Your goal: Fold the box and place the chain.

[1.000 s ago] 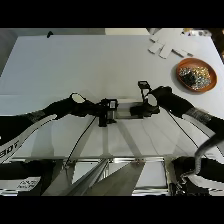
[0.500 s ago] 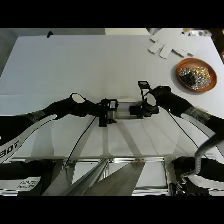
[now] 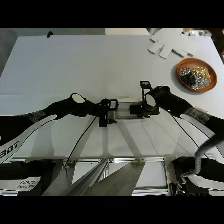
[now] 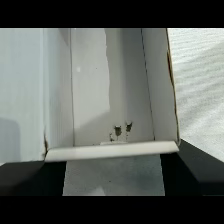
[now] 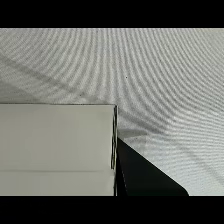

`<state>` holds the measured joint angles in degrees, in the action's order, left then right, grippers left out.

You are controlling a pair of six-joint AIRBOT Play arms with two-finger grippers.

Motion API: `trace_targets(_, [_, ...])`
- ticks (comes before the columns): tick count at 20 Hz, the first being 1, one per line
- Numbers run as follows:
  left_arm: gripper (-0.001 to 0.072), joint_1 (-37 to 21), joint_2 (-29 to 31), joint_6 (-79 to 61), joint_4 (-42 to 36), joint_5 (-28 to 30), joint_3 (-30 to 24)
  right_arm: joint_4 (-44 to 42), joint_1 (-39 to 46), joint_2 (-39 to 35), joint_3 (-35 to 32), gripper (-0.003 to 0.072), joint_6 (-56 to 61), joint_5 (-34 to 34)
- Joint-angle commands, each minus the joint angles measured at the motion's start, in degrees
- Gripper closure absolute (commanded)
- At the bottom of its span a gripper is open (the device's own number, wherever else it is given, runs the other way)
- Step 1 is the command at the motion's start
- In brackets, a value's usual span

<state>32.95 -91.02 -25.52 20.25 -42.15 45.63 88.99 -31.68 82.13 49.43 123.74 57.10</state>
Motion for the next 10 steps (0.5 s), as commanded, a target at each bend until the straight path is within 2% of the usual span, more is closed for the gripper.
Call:
trace_targets(1, [0.0436, 0.00, 0.02, 0.00, 0.07, -0.07, 0.04, 1.73, -0.04, 0.02, -0.04, 0.0672, 1.25, 2.25])
trace_targets(3, [0.0436, 0.00, 0.02, -0.02, 0.07, -0.07, 0.04, 1.86, -0.04, 0.02, -0.04, 0.0669, -1.55, 2.03])
trace_targets(4, [0.0436, 0.00, 0.02, -0.02, 0.07, -0.07, 0.04, 1.88, -0.04, 0.02, -0.04, 0.0617, -2.75, 1.84])
trace_targets(5, [0.0436, 0.00, 0.02, 0.00, 0.07, -0.07, 0.04, 1.99, -0.04, 0.02, -0.04, 0.0480, -3.21, 1.73])
trace_targets(6, [0.0436, 0.00, 0.02, 0.00, 0.07, -0.07, 0.04, 2.08, -0.04, 0.02, -0.04, 0.0415, -4.24, 1.62])
trace_targets(9, [0.0436, 0.00, 0.02, -0.02, 0.07, -0.07, 0.04, 2.10, -0.04, 0.00, -0.04, 0.0417, -7.82, 1.88])
trace_targets(10, [0.0436, 0.00, 0.02, 0.00, 0.07, -0.07, 0.04, 2.12, -0.04, -0.07, -0.04, 0.0453, -8.37, 2.14])
